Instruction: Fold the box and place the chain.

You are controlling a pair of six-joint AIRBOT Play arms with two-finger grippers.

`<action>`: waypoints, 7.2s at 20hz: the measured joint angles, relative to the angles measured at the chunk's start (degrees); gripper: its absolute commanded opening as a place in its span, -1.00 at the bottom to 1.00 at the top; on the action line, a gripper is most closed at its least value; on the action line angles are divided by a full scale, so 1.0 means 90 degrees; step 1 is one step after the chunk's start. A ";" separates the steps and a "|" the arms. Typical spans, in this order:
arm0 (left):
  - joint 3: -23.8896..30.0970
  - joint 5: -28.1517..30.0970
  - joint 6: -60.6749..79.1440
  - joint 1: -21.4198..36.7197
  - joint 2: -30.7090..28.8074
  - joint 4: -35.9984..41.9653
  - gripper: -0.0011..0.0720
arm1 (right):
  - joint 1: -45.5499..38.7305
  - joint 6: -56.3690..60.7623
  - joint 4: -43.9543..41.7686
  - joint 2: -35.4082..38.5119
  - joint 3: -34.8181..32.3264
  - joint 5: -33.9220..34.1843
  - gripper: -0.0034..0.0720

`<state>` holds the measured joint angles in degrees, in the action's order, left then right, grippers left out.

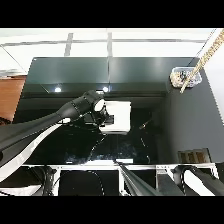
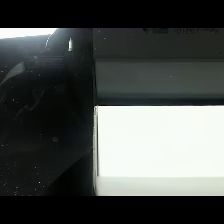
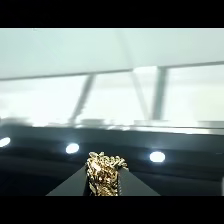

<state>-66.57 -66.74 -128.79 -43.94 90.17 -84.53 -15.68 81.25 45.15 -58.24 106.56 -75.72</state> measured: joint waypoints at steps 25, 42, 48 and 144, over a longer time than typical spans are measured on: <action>0.0000 -0.0121 0.0002 -0.0002 0.0005 0.0002 -0.89 | 0.3113 -0.0236 -0.1627 0.0444 -0.3116 -0.0413 -0.87; 0.0000 -0.0117 0.0002 -0.0002 0.0005 -0.0002 -0.89 | 0.3810 -0.0634 -0.2358 0.0452 -0.6018 0.1292 -0.87; 0.0000 -0.0117 0.0000 -0.0002 0.0005 -0.0005 -0.89 | 0.3813 -0.0765 -0.2822 0.0452 -0.5183 0.1200 -0.87; 0.0000 -0.0141 0.0002 -0.0002 0.0005 -0.0005 -0.89 | 0.2844 -0.2866 -0.0699 -0.0270 -0.7538 0.2552 1.00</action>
<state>-66.57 -68.01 -128.77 -43.97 90.21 -84.58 9.91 55.46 38.85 -60.66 38.72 -52.75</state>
